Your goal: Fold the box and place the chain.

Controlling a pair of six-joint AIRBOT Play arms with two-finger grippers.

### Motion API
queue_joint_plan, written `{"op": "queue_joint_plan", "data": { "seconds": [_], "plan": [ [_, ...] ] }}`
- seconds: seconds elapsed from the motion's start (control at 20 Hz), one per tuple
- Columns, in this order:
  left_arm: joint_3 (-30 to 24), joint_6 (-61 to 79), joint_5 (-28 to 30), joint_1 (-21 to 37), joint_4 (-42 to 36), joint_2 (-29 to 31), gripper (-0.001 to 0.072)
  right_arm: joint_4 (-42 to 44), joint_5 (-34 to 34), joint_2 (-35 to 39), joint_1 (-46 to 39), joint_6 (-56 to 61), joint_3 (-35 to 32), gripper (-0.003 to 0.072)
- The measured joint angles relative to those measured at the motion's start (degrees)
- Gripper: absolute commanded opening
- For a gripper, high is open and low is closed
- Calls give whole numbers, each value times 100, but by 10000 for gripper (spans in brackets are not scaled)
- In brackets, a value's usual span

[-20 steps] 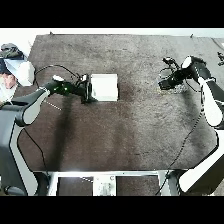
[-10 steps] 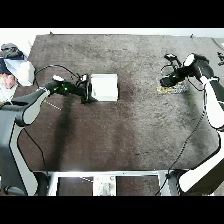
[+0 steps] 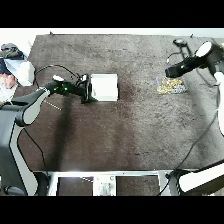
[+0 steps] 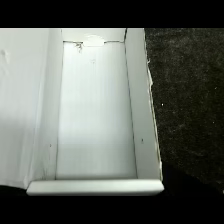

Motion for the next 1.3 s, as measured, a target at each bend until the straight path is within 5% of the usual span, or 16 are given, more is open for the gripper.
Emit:
{"op": "queue_joint_plan", "data": {
  "seconds": [0.3,0.55,0.95,1.3],
  "plan": [
    [0,0,0,0,0,0,349,662,-570,1657,249,-188,11,-12],
    [0,2,0,0,0,0,348,820,-1526,2328,1078,-238,136,-13],
    [0,0,0,0,2,0,348,999,-2439,1858,2756,-426,518,-13],
    [0,2,0,0,2,0,349,1781,-1755,868,3165,-450,472,-12]
  ]
}}
